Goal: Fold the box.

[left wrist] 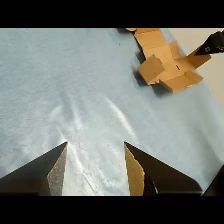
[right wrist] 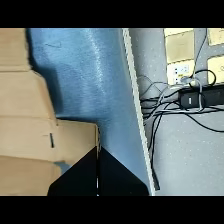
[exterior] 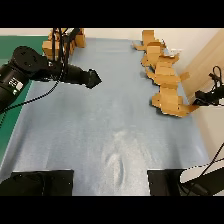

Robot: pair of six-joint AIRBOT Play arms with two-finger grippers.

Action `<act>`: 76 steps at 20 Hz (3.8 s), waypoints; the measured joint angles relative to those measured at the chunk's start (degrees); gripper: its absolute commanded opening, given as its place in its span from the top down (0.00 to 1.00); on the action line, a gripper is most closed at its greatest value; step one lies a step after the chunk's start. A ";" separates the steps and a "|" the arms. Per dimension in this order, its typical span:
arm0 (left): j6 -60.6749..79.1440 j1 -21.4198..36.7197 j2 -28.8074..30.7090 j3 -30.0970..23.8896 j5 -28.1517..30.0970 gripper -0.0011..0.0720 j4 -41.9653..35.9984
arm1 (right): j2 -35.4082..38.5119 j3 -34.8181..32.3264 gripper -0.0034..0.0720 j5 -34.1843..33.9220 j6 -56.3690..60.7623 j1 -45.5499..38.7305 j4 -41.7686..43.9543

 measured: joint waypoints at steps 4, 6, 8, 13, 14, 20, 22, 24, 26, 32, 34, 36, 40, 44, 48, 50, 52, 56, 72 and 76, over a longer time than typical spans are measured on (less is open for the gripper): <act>-0.09 0.00 0.07 0.00 -0.02 0.23 0.04 | 7.61 3.82 0.95 7.32 3.37 3.32 5.14; -0.09 0.00 0.20 0.00 -0.07 0.23 0.07 | 12.41 6.36 0.95 12.15 5.62 5.99 6.60; -0.11 0.22 0.61 0.00 -0.09 0.23 0.11 | 17.05 8.52 0.95 14.99 7.76 8.72 7.96; -0.13 4.24 3.67 0.00 -0.31 0.23 0.83 | 22.91 10.82 0.95 17.55 11.80 16.06 18.29; -0.13 6.08 4.68 0.00 -0.70 0.23 0.96 | 23.12 10.97 0.95 17.00 12.07 18.03 20.48; -0.09 18.82 9.16 0.00 -7.80 0.23 1.36 | 20.37 5.66 0.95 8.22 9.14 29.51 34.07; -0.02 22.43 10.01 0.00 -10.97 0.23 1.40 | 19.47 -0.02 0.95 2.78 6.32 31.26 38.60; 0.28 25.16 10.60 0.00 -13.14 0.23 1.40 | 18.58 -7.85 0.95 -2.25 1.79 32.37 45.18; 0.59 26.95 10.99 0.02 -14.36 0.23 1.40 | 17.64 -16.26 0.95 -6.03 -4.26 33.42 53.16; 1.07 28.68 11.30 -0.17 -15.39 0.23 1.36 | 13.11 -33.33 0.95 -8.68 -13.81 34.62 62.12; 1.16 28.79 11.30 -0.44 -15.50 0.23 1.36 | 12.39 -35.39 0.95 -8.87 -14.64 34.45 61.02; 1.22 28.85 11.30 -1.09 -15.54 0.23 1.31 | 11.98 -36.46 0.95 -8.79 -14.73 34.14 59.19; 1.44 28.59 11.30 -4.28 -15.26 0.23 0.90 | 11.67 -37.35 0.88 -8.70 -14.73 33.64 56.50; 2.32 27.34 11.30 -7.80 -14.27 0.23 0.26 | 11.61 -37.59 0.72 -8.79 -14.71 33.53 54.95; 3.54 25.29 11.02 -10.78 -11.74 0.23 -0.04 | 11.65 -37.62 0.56 -9.16 -13.99 33.48 52.30; 4.55 24.00 10.12 -11.85 -10.29 0.23 -0.15 | 12.39 -37.33 0.48 -9.11 -12.00 32.94 49.46; 5.62 22.71 8.31 -12.50 -8.76 0.23 -0.37 | 14.49 -36.48 0.48 -8.46 -8.98 31.52 45.05; 9.53 21.57 -0.20 -12.44 -5.60 0.27 -3.69 | 23.17 -33.83 0.48 -5.57 -4.28 25.86 34.71; 26.40 19.45 -41.44 1.90 -14.49 0.27 -32.30 | 38.58 -32.24 0.48 -1.68 -1.20 12.70 25.03; 25.38 17.62 -44.59 5.03 -15.74 0.27 -33.14 | 38.64 -32.24 0.48 -1.57 -1.18 12.59 25.16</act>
